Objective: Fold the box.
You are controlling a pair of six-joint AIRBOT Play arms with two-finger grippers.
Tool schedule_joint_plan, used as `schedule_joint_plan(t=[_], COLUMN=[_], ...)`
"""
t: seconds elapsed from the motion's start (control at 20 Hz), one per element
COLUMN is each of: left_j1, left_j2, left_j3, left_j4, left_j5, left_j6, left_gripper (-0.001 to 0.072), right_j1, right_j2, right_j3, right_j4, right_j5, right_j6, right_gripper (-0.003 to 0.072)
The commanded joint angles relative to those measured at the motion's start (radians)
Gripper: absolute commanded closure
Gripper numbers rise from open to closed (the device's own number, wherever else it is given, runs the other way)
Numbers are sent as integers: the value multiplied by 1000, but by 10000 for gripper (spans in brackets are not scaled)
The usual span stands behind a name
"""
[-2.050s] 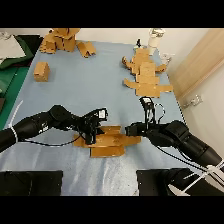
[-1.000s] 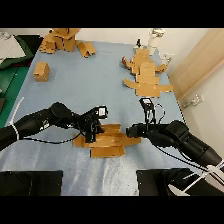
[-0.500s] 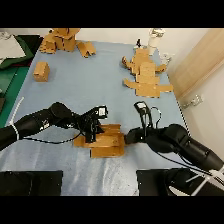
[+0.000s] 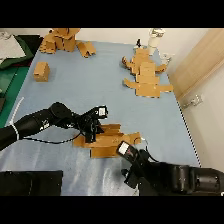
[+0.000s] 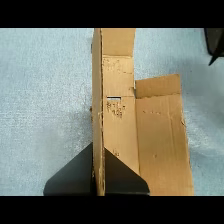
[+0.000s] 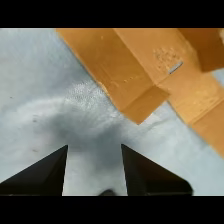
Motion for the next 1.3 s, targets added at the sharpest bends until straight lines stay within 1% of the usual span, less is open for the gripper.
schedule_joint_plan(t=[0.0,0.2,0.3,0.4,0.5,0.55,0.65,0.7,0.8,0.85,1.0,1.1,1.15,1.25], left_j1=[0,-1,-1,-1,-1,-1,-1,-1,-1,-1,-1,-1,-1,-1], left_j2=[1,1,1,1,1,1,1,1,1,1,1,1,1,1], left_j3=[0,0,0,0,0,0,0,0,0,0,0,0,0,0], left_j4=[0,0,0,0,0,0,0,0,0,0,0,0,0,0], left_j5=[-2,1,-1,0,0,0,-1,-1,1,1,0,0,0,0], left_j6=[0,1,0,0,1,0,1,0,0,0,0,0,0,0], left_gripper=[698,698,698,698,697,697,698,698,698,698,698,698,697,698], right_j1=[98,97,97,97,97,97,97,97,97,97,97,97,97,79], right_j2=[-65,-213,-260,-295,-310,-306,-293,-289,-291,-291,-291,-290,-289,-287], right_j3=[-65,-64,-64,-63,-61,-55,-35,-33,-34,-36,-36,-36,-36,-36], right_j4=[-298,-472,-521,-556,-649,-719,-798,-798,-762,-748,-750,-756,-757,-752], right_j5=[100,204,260,276,259,235,154,102,16,-1,2,3,-3,35], right_j6=[-42,-40,-40,-13,117,234,419,453,461,460,452,362,320,265], right_gripper=[184,183,184,184,186,187,187,187,187,187,186,174,-30,-30])
